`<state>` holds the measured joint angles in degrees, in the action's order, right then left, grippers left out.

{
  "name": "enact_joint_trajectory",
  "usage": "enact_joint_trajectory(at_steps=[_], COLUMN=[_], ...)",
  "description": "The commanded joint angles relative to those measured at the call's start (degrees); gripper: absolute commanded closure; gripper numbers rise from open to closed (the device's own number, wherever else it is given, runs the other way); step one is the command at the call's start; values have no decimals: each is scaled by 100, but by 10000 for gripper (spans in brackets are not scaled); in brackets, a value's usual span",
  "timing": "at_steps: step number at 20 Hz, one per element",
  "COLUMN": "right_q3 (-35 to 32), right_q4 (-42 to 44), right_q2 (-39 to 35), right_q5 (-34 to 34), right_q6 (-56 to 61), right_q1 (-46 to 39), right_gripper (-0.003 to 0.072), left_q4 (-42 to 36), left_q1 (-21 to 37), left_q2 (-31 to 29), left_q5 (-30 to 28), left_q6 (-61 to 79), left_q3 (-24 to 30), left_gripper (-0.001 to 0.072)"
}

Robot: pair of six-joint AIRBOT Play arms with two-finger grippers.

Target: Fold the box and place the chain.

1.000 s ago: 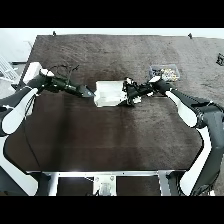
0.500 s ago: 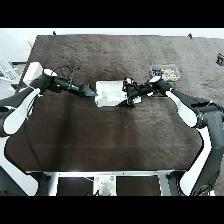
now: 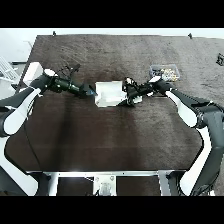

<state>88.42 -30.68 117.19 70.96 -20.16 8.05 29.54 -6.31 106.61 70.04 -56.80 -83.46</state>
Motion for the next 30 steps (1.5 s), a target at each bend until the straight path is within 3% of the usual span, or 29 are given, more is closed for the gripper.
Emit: enact_joint_trajectory(at_steps=[1, 11, 14, 21, 26, 30], right_q3=[-2, -2, -2, -2, -2, -2], right_q4=[2, 2, 2, 2, 2, 2], right_q2=[-2, -2, -2, -2, -2, -2], right_q5=[2, 2, 2, 2, 2, 2], right_q6=[0, 0, 0, 0, 0, 0], right_q1=[4, 4, 4, 4, 4, 4], right_gripper=[48, 48, 48, 47, 48, 48], left_q4=[-24, 203, 855, 2968, 4002, 4144], left_q1=[-42, -564, -741, -1213, -1580, -1757], left_q2=[-7, -7, -9, -9, -7, 4], left_q5=[-157, -772, -826, -595, -435, -363], left_q6=[-238, -1285, -2052, -3797, -4649, -4977], left_q3=[-4, -7, -98, -977, -1259, -1340], left_gripper=[175, 176, 177, 176, 176, 177])
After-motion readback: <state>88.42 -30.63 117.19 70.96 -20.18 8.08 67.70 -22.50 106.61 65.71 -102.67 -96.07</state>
